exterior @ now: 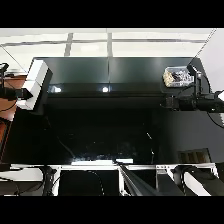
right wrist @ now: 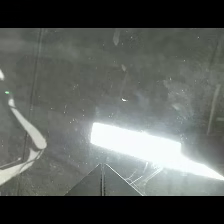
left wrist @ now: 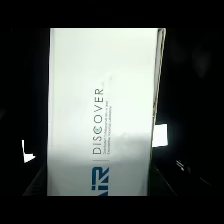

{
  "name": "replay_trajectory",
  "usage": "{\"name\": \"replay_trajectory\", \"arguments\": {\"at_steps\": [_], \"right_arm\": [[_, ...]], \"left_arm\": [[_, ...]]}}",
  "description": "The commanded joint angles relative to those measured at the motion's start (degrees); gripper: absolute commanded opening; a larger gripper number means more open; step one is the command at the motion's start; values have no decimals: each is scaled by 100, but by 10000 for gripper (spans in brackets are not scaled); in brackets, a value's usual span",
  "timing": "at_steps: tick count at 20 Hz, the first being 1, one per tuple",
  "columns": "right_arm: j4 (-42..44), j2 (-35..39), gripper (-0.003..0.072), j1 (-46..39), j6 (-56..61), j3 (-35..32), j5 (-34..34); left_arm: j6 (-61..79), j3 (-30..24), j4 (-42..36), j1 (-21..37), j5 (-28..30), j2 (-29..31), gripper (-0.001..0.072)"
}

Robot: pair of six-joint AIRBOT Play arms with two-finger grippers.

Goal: Fold the box and place the chain.

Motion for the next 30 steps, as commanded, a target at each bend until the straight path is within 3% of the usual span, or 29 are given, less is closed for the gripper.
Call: {"name": "replay_trajectory", "arguments": {"at_steps": [1,2,3,6,8,9,11,13,14,16,20,21,23,26,30], "right_arm": [[-2,2,15,-2,-87,2,-92],[2,2,15,-2,-85,2,-131],[4,2,15,-2,-85,2,-144],[2,2,15,-2,-85,2,-155],[-7,2,15,24,-87,2,-258],[-7,2,15,83,-94,2,-382],[-24,2,15,343,-249,2,-835],[-46,2,16,535,-282,2,-1139],[-44,2,16,573,-280,2,-1165],[-24,2,16,579,-280,2,-1163],[-22,2,16,579,-280,2,-1161],[-22,2,16,579,-280,2,-1163],[-22,2,16,579,-280,2,-1161],[-22,2,16,579,-278,2,-1161],[-22,2,16,579,-278,2,-1161]], "left_arm": [[-2,127,-20,-31,380,-232,296],[2,166,-2,-63,479,-216,452],[-33,278,35,-105,468,-192,720],[-861,1091,59,-208,-107,-55,712],[-1386,1871,-2,-295,-964,13,707],[-1823,2273,-81,-354,-1528,15,632],[-2411,2828,-348,-455,-2730,17,25],[-3067,2850,-293,-614,-3252,170,21],[-3060,2625,-247,-730,-3145,420,21],[-2922,1709,-291,-1025,-2354,1233,22],[-2361,-1196,-284,-1910,-332,3285,23],[-2260,-1895,-284,-2149,24,3705,23],[-2264,-2800,-289,-2411,306,4262,23],[-2243,-3399,-236,-2433,369,4621,25],[-2245,-3425,-262,-2415,291,4612,25]]}}
